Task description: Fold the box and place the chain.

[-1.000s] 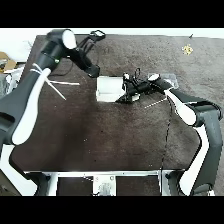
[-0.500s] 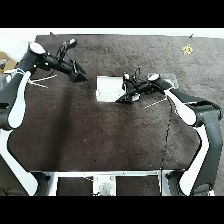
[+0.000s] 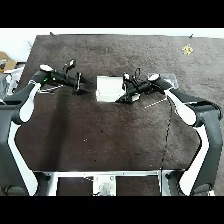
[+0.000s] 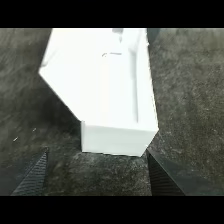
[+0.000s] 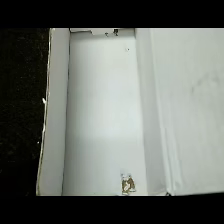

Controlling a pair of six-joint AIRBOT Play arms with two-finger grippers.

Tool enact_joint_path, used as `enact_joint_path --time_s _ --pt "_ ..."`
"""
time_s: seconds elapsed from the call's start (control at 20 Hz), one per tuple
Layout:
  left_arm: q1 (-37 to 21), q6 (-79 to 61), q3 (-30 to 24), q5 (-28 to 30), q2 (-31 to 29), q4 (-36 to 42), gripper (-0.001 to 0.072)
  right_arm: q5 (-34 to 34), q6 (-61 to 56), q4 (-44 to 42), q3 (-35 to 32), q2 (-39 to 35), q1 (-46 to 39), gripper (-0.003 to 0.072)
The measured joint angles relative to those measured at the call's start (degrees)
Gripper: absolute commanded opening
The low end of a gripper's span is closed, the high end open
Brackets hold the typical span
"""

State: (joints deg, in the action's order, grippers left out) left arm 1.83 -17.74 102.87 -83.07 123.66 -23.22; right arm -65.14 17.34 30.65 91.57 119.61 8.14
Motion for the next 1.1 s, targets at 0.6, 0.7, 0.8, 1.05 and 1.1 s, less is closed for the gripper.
enact_joint_path --time_s 0.6,0.7,0.8,1.05,1.1 --pt "4.22 -7.93 -1.03 2.60 3.32 1.20 0.0694 0.00 0.00 -0.02 0.00 0.00 0.00 0.0391" --pt "4.74 -8.07 -1.01 2.95 3.32 1.27 0.0693 0.00 0.00 -0.02 0.00 0.00 0.00 0.0391" --pt "5.29 -8.17 -1.03 3.06 3.45 1.25 0.0693 0.00 0.00 -0.02 0.00 0.00 0.00 0.0391" --pt "7.21 -8.22 -1.03 5.66 4.35 1.36 0.0693 0.00 0.00 -0.02 0.00 0.00 0.00 0.0391" --pt "7.61 -8.20 -1.03 6.43 4.50 1.38 0.0693 0.00 0.00 -0.02 0.00 0.00 0.00 0.0391"
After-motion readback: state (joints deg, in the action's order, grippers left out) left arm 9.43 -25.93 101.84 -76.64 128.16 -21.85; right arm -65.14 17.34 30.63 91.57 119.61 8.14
